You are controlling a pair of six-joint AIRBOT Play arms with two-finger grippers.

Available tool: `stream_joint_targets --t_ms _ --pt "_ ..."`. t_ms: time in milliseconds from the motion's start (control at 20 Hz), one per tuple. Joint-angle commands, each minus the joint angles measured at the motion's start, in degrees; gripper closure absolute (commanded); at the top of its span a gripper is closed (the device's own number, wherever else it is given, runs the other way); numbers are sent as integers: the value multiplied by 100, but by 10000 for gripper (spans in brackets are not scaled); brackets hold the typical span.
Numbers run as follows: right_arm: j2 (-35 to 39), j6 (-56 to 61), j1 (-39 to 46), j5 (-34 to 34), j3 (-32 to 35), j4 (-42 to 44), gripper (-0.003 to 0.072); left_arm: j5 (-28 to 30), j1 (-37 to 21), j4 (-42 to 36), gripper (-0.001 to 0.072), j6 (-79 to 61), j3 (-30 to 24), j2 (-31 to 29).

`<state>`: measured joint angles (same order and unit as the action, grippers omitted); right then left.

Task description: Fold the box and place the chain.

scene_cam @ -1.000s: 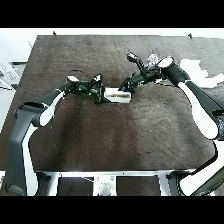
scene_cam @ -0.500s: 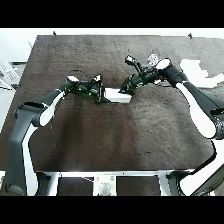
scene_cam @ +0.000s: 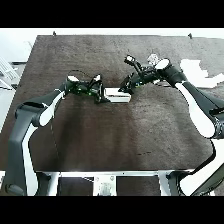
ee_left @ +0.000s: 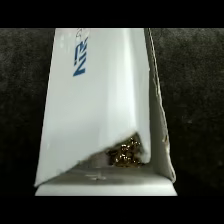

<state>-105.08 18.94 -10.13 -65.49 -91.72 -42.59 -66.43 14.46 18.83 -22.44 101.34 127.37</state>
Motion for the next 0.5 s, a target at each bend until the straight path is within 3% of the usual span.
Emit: stream_joint_targets --t_ms 0,450 --pt "2 -11 -4 118 -39 -11 279 -7 4 4 343 -9 0 0" --pt "-11 7 -17 120 66 -15 279 -7 4 4 343 -9 0 0"
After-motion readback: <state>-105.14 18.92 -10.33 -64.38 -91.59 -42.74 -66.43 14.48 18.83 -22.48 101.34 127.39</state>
